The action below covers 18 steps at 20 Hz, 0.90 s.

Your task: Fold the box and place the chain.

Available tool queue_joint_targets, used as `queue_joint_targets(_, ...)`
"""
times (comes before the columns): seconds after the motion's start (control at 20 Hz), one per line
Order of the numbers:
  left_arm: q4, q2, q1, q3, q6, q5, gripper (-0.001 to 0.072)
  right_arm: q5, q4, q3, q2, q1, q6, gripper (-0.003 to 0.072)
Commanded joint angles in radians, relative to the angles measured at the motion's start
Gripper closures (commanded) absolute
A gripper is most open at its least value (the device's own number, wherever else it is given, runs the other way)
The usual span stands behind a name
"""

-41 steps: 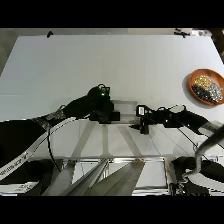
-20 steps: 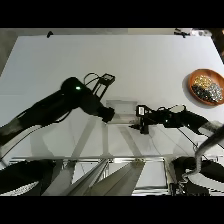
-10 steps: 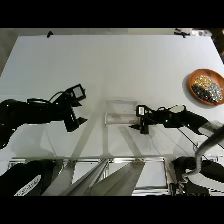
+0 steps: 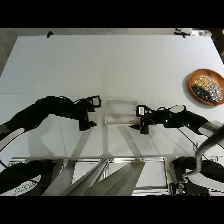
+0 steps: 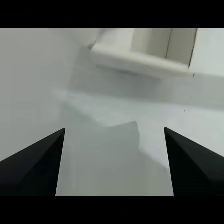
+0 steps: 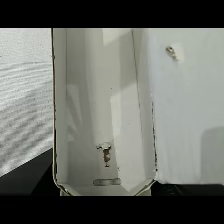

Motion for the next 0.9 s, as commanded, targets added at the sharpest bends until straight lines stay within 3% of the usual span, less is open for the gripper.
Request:
queue_joint_targets(0.0,0.008,-0.092,-0.075,0.052,0.023,-0.077,0.0006,0.000,0.000,0.000,0.001,0.000,0.000,0.0344)
queue_joint_targets(0.25,0.027,-0.100,-0.089,0.053,0.023,-0.053,0.0006,0.000,0.000,0.000,0.001,0.000,0.000,0.0344)
queue_joint_targets(0.85,0.011,-0.107,-0.144,0.053,0.023,-0.154,0.0008,0.000,0.000,0.000,0.001,0.000,0.000,0.0344)
